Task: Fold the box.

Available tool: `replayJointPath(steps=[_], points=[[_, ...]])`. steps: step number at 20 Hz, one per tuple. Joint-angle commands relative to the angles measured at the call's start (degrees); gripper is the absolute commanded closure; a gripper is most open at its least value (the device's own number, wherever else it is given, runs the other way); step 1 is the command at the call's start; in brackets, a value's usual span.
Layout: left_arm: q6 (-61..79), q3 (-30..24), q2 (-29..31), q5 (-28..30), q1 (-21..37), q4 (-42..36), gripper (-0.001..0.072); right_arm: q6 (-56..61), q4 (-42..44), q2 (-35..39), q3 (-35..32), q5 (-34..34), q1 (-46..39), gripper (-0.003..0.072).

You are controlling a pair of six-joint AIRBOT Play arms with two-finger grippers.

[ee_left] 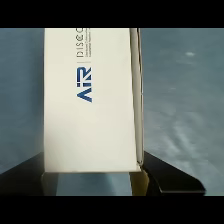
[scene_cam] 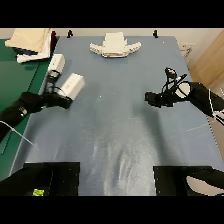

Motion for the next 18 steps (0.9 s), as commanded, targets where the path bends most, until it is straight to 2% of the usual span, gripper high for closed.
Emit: replayJointPath(steps=[1, 4, 10, 18], points=[[-4.9, 6.0, -6.1, -0.6, 14.0, 2.8, 0.0182, 0.2, -0.1, 0.0, 0.0, -0.5, 0.0, 0.0682], [-4.8, 13.3, -14.0, -1.0, 16.7, 2.1, 0.0182, 0.2, -0.1, 0.0, 0.0, -0.6, 0.0, 0.0682], [-4.9, 29.6, -30.2, -3.5, 15.0, 1.4, 0.0182, 0.2, -0.1, -0.1, 0.0, -2.1, 0.0, 0.0682], [-4.9, 46.6, -42.8, -4.2, 10.5, 0.5, 0.0182, 0.2, -0.1, -0.1, 0.0, -4.0, 0.0, 0.0681]])
